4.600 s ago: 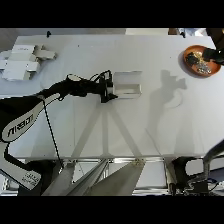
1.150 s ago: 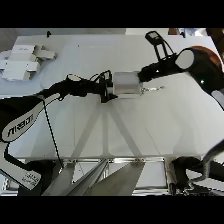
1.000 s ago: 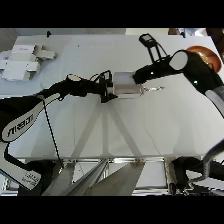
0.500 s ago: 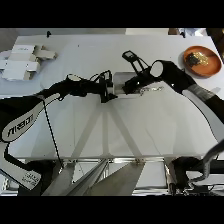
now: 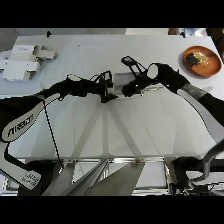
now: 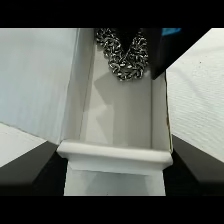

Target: Fold the box and place the chain.

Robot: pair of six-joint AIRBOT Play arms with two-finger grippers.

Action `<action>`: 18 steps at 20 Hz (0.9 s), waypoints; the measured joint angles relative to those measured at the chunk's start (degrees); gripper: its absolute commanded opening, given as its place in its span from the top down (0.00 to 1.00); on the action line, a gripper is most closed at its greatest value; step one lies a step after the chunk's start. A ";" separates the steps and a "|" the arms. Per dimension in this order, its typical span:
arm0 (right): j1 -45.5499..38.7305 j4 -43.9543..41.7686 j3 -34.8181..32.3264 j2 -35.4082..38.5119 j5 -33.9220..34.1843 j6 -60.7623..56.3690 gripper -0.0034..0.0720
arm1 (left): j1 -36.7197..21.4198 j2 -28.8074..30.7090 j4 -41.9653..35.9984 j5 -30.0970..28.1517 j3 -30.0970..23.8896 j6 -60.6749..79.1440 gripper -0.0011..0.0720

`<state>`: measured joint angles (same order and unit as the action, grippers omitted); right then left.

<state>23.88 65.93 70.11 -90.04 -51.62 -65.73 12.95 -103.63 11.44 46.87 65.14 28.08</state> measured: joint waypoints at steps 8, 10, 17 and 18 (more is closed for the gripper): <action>-8.94 0.22 0.00 11.04 -6.49 9.60 0.53 | 0.00 0.00 0.04 0.09 0.00 0.00 0.47; -12.81 0.33 0.00 11.93 -10.49 16.61 0.53 | 0.00 0.00 0.07 0.13 0.00 0.00 0.47; -20.11 0.00 -0.02 7.82 -14.58 37.99 0.50 | 0.00 0.00 0.07 0.13 0.00 0.00 0.47; -20.39 -0.22 -0.02 6.49 -14.60 40.15 0.50 | 0.00 0.00 0.07 0.13 0.02 0.00 0.47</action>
